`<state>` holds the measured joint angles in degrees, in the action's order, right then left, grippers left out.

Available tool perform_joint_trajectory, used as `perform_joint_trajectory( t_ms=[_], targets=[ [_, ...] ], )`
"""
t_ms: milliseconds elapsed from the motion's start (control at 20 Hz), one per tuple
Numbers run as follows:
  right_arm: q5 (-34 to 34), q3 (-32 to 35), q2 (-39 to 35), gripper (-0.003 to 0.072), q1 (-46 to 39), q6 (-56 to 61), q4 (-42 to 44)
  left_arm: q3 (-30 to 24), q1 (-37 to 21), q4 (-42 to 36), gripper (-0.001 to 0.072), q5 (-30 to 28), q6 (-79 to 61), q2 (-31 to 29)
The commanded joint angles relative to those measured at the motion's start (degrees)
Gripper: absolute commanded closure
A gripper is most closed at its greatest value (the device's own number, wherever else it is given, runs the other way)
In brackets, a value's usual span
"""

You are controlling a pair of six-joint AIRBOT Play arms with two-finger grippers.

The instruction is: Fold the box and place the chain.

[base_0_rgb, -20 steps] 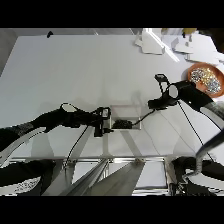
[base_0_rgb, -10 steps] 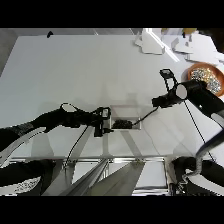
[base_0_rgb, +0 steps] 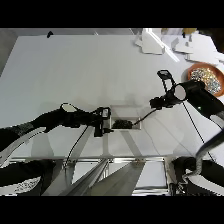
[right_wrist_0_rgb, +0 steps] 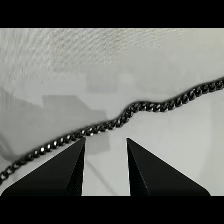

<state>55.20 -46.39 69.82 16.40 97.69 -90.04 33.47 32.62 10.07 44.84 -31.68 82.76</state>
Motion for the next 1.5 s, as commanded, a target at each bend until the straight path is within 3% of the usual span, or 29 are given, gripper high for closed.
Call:
perform_joint_trajectory(
  t_ms=[0, 300, 450, 600, 700, 1100, 1450],
  targets=[
    [-1.8, 0.0, 2.6, 0.0393, 0.1, 4.3, -1.4, 0.0, 0.0, 0.0, 0.0501, 0.0, 0.0, 0.0],
    [-1.0, 0.0, 7.2, 0.0412, 0.1, 5.4, -1.5, 0.0, 0.0, 0.0, 0.0501, 0.0, 0.0, 0.0],
    [0.1, 0.0, 8.9, 0.0496, 0.1, 5.6, -1.5, 0.0, 0.0, 0.0, 0.0501, 0.0, 0.0, 0.0],
    [1.1, 0.0, 8.8, 0.0669, 0.1, 4.2, -1.5, 0.0, 0.0, 0.0, 0.0501, 0.0, 0.0, 0.0],
    [1.3, 0.0, 7.4, 0.0669, 0.1, 3.3, -1.5, 0.0, 0.0, 0.0, 0.0501, 0.0, 0.0, -0.1],
    [7.3, 0.0, -7.6, 0.0669, 4.8, -4.6, -0.7, 0.0, 0.0, 0.0, 0.0501, 0.0, 0.0, 0.0],
    [6.2, 0.0, -24.3, 0.0669, 13.9, -6.3, 13.4, 0.0, 0.0, 0.0, 0.0501, 0.0, 0.0, 0.0]
  ],
)
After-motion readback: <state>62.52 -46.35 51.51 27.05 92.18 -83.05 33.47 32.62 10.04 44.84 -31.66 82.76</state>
